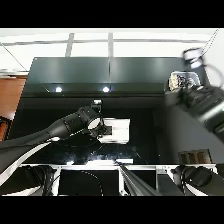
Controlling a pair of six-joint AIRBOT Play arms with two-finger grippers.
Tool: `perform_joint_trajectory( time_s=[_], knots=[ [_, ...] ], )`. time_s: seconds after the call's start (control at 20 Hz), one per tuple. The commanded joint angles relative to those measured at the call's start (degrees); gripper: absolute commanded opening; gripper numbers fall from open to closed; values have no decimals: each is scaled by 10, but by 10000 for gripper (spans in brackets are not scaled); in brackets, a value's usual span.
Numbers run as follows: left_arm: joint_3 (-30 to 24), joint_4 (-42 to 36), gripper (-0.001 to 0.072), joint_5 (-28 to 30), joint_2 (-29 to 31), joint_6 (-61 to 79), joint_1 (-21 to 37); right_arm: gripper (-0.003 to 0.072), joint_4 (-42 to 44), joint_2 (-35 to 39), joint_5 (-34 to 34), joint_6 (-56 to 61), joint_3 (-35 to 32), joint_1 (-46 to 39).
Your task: Fold the box and place the chain.
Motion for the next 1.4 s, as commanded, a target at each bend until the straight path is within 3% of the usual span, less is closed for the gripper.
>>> perform_joint_trajectory(
  time_s=[0.0, 0.05, 0.1, 0.2, 0.25, 0.45, 0.5, 0.6, 0.8, 0.85, 1.0, 1.05, 1.35],
  knots=[
    [0, 0, 30, 1, 0, 0, 0, 382, -77, -14, -195, 40, -6, -161],
    [0, 0, 30, 1, 0, 0, 0, 466, -76, -40, -245, 65, -6, -212],
    [0, 1, 30, 1, 0, 0, 0, 673, -43, -68, -283, 78, 0, -253],
    [0, 0, 30, 1, 0, 0, 0, 697, 191, -143, -341, -62, 43, -334],
    [0, 0, 30, 1, 0, 0, 0, 697, 293, -192, -334, -114, 79, -370],
    [0, 0, 30, 0, 0, 0, 0, 695, 489, -390, -110, -101, 283, -458],
    [0, 0, 30, 0, 0, 0, 0, 694, 510, -432, -44, -74, 330, -470],
    [0, 2, 30, 0, 0, 0, 0, 693, 522, -484, -1, -30, 383, -478],
    [0, 2, 30, 0, 0, 0, 0, 652, 585, -521, -46, 29, 396, -477],
    [0, 2, 30, 0, 0, 0, 0, 586, 595, -528, -47, 33, 396, -477],
    [0, 2, 30, 0, 0, 0, 0, 574, 596, -542, -56, 48, 396, -477],
    [0, 2, 30, 0, 0, 0, 0, 533, 595, -545, -58, 48, 396, -478],
    [0, 2, 30, 1, 0, 0, 0, 533, 588, -555, -71, 54, 396, -479]
  ],
)
